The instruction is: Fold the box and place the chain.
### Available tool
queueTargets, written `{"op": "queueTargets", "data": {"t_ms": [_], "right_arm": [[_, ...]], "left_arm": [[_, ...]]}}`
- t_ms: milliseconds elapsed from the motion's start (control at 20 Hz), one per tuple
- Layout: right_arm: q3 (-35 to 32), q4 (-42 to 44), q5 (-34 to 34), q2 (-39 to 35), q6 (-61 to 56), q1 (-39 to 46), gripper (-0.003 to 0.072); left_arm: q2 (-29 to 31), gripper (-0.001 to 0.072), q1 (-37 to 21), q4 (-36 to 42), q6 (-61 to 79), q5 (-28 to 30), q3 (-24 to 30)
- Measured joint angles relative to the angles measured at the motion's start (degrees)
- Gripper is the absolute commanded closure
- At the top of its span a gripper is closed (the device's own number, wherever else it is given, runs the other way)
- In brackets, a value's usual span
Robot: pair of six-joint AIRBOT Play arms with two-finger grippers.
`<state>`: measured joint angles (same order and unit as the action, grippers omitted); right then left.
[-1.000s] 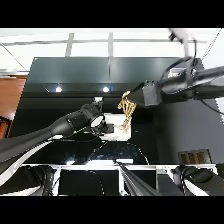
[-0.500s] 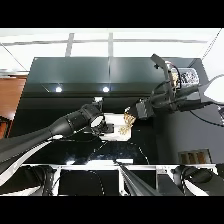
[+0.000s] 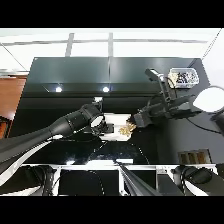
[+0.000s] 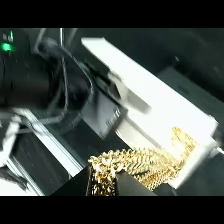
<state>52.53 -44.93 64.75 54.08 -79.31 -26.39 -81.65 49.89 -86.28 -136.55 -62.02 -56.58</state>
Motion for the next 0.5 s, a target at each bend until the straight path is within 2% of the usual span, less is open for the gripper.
{"op": "queueTargets", "data": {"t_ms": [150, 500], "right_arm": [[-1.5, 1.7, -5.2, 1.8, 1.0, -2.1, 0.0671], [-7.1, -2.0, -10.7, 6.3, 3.4, -4.0, 0.0669]], "left_arm": [[0.0, 0.0685, 0.0, 0.0, 0.0, 0.0, 0.0], [0.0, 0.0684, 0.0, 0.0, 0.0, 0.0, 0.0]]}}
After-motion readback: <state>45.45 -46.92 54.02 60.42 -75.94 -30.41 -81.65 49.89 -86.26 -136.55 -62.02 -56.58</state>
